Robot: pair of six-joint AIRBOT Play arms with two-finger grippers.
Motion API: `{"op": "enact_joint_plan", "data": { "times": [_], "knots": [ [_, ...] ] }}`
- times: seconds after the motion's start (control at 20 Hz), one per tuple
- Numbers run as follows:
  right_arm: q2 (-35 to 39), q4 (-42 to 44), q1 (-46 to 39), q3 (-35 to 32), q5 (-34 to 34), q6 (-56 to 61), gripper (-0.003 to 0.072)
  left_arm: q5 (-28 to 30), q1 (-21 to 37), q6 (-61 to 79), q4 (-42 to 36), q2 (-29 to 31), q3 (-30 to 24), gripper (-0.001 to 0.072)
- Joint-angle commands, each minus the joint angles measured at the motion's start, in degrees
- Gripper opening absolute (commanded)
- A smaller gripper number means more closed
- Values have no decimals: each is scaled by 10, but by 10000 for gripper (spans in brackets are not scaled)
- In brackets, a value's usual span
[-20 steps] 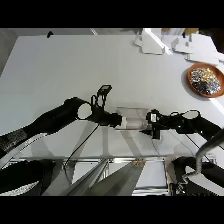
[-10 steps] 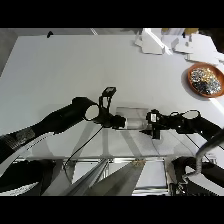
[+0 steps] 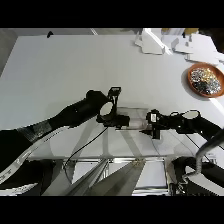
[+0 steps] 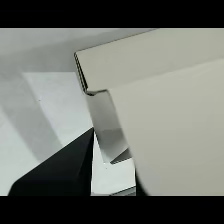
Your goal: Fold the box and place the chain.
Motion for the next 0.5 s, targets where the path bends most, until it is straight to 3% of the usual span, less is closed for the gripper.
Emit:
{"op": "enact_joint_plan", "data": {
  "times": [0.0, 0.15, 0.45],
  "knots": [
    [0, 0, 0, 0, 0, 0, 430, -51, -8, -47, 30, -34, 50, 275],
    [0, 0, 0, 0, 0, 0, 430, -80, -12, -76, 43, -61, 82, 274],
    [0, 0, 0, 0, 0, 0, 430, -89, -16, -137, 84, -78, 86, 271]
  ]
}}
